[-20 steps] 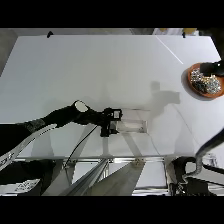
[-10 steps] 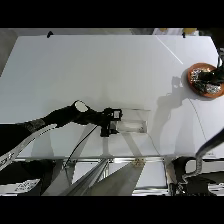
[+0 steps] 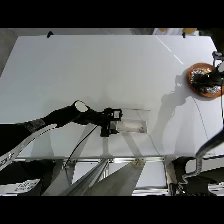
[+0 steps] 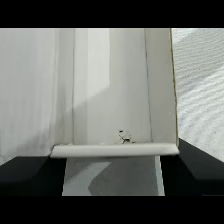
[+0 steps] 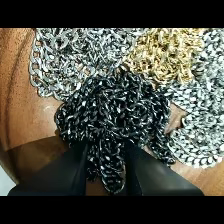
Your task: Fold the box and place the chain.
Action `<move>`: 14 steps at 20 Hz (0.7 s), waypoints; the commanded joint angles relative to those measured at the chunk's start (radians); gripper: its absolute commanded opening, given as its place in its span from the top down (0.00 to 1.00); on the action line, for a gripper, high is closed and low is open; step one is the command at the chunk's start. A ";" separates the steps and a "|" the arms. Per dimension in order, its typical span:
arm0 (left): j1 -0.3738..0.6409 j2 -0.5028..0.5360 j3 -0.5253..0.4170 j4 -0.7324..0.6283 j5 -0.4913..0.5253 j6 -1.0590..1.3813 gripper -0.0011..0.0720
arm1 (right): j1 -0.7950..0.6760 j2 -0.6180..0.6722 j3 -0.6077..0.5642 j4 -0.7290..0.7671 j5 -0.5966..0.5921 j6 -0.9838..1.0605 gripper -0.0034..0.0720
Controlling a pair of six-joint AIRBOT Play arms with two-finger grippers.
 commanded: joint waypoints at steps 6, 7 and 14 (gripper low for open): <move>0.001 0.000 0.000 0.000 0.000 0.000 0.64 | -0.001 -0.013 0.001 0.003 0.013 0.000 0.92; 0.001 0.000 0.000 0.000 0.000 0.000 0.64 | -0.001 -0.007 0.001 0.003 0.030 0.000 0.92; 0.001 0.000 0.000 0.000 0.000 0.000 0.64 | 0.000 0.227 0.000 0.115 0.232 -0.025 0.93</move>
